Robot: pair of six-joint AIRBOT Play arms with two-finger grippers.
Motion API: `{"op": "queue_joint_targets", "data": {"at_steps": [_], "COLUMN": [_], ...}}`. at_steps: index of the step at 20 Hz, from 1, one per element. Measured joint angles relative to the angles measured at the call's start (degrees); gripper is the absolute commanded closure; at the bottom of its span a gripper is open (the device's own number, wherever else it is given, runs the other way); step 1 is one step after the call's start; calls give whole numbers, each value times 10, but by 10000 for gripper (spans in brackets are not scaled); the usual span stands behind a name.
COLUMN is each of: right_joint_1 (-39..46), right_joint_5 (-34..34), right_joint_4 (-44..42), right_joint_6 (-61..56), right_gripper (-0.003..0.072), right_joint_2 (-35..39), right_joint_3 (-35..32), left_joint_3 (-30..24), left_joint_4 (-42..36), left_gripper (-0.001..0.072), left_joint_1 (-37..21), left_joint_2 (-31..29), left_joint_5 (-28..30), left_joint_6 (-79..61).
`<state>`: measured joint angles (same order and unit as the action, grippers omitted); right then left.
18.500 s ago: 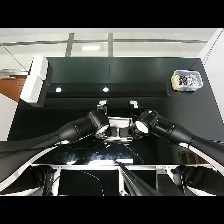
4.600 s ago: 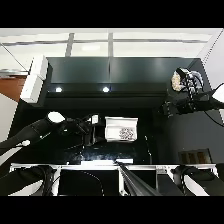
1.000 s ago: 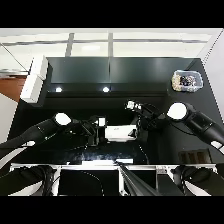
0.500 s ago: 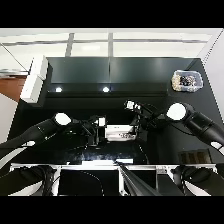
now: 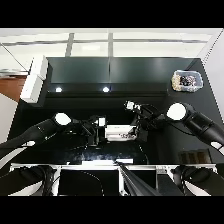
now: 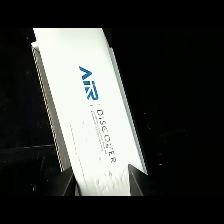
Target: Fold the box and place the chain.
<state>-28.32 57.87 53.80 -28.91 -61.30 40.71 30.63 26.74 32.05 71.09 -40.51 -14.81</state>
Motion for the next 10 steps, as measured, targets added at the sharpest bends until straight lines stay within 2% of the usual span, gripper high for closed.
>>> {"op": "queue_joint_targets", "data": {"at_steps": [1, 10], "right_joint_1": [0, 0], "right_joint_5": [0, 2], "right_joint_4": [0, 2], "right_joint_6": [0, 0], "right_gripper": [199, 204], "right_joint_2": [0, 0], "right_joint_3": [0, 0], "left_joint_3": [0, 0], "left_joint_4": [0, 0], "left_gripper": [207, 207], "left_joint_1": [0, 0], "left_joint_2": [0, 0], "left_joint_5": [0, 0], "left_joint_6": [0, 0]}}
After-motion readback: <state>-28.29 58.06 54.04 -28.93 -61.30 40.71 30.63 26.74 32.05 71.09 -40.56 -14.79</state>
